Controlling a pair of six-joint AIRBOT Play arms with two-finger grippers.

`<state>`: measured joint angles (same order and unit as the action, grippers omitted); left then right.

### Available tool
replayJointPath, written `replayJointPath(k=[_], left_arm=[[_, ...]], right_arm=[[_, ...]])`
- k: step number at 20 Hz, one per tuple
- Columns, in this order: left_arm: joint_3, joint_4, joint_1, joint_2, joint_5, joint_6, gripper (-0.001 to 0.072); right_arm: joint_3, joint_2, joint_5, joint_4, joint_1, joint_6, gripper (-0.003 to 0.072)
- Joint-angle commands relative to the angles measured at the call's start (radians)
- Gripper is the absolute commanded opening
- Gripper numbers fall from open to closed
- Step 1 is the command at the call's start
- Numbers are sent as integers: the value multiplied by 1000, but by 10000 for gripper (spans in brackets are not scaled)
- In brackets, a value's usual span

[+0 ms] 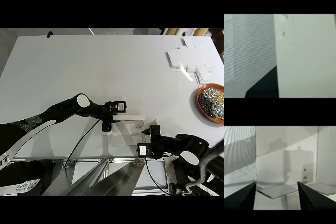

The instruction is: Fold the box and place the chain.

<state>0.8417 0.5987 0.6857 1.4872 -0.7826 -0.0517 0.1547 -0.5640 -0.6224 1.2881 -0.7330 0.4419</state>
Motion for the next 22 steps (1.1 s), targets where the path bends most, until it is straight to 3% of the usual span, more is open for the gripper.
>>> replayJointPath(k=[1, 8, 12, 22], left_arm=[[0, 0, 1, 0, 0, 0, 12], [0, 0, 0, 0, 0, 0, 12], [0, 0, 1, 0, 0, 0, 12], [0, 0, 0, 0, 0, 0, 12]], right_arm=[[9, 1, 27, 20, -1, 5, 561], [85, 1, -16, -37, 158, -7, 563], [89, -15, -43, -203, 243, -163, 564], [193, -233, -134, -440, 432, -470, 614]])
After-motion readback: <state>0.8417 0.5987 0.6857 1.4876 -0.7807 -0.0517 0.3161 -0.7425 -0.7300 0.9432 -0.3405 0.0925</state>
